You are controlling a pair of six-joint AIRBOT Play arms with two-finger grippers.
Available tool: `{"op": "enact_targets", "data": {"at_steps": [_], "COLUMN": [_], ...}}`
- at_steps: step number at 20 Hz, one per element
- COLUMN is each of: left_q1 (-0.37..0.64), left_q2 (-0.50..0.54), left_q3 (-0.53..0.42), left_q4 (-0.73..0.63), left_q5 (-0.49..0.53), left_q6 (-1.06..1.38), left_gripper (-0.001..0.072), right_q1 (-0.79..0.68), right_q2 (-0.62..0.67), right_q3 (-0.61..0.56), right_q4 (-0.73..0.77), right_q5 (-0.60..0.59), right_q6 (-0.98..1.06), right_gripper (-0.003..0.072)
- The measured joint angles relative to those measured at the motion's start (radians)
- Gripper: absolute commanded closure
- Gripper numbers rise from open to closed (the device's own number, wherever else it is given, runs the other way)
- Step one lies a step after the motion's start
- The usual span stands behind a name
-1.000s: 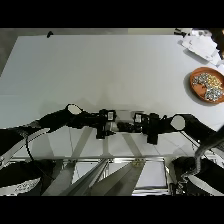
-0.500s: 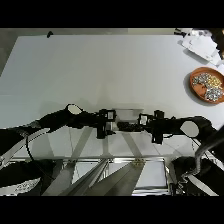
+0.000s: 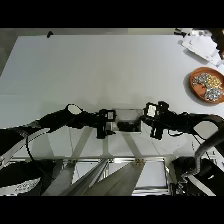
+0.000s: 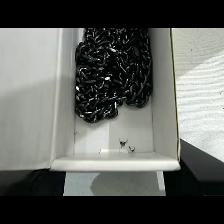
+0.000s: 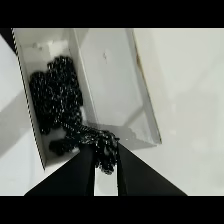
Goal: Fold the box and place the chain.
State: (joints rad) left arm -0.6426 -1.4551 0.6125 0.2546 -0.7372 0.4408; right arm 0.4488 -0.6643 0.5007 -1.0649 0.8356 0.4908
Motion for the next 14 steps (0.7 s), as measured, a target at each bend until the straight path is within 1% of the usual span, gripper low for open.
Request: {"op": "enact_targets", "data": {"at_steps": [4, 6, 10, 14], "left_q1": [0.000, 0.000, 0.000, 0.000], "left_q2": [0.000, 0.000, 0.000, 0.000], "left_q3": [0.000, 0.000, 0.000, 0.000], "left_q4": [0.000, 0.000, 0.000, 0.000], "left_q5": [0.000, 0.000, 0.000, 0.000], "left_q6": [0.000, 0.000, 0.000, 0.000], "left_gripper": [0.0431, 0.0431, 0.0431, 0.0431], "right_q1": [0.000, 0.000, 0.008, 0.077], "right_q2": [-0.005, -0.027, -0.124, -0.230], "right_q3": [0.010, 0.013, 0.014, 0.014], "right_q4": [0.087, 0.140, 0.207, 0.240], "right_q5": [-0.005, -0.006, -0.005, -0.022], "right_q6": [0.004, 0.006, 0.009, 0.010], "right_gripper": [0.0680, 0.0680, 0.0680, 0.0680]}}
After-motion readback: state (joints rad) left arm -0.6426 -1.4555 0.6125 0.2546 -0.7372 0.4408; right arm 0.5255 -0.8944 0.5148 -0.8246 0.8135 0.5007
